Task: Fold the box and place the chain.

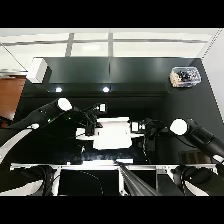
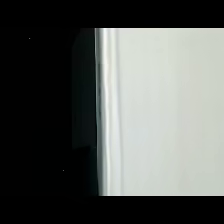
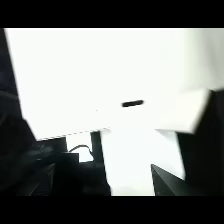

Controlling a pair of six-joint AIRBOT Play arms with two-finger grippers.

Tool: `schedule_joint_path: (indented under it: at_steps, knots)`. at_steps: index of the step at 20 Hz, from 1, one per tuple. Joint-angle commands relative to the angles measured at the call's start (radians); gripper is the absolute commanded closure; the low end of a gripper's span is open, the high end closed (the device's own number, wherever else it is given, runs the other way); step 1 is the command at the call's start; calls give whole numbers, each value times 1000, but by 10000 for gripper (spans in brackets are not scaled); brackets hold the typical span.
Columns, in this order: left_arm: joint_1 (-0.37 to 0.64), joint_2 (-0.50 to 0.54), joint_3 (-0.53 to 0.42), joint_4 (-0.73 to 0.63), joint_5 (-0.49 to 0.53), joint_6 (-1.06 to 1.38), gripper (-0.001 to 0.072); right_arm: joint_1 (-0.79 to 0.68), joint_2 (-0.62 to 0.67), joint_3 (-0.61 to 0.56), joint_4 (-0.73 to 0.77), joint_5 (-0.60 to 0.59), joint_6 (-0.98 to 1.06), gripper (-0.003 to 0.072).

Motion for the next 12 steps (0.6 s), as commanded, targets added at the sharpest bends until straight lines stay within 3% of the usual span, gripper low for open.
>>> schedule_joint_path:
  at_steps: [1, 12]
  knots:
    - [0, -1, 1, 2, -2, 0, 678, 53, -16, 0, 47, 5, -53, -21]
    - [0, -1, 1, 2, -2, 0, 678, 221, -105, 0, 105, -190, -51, -20]
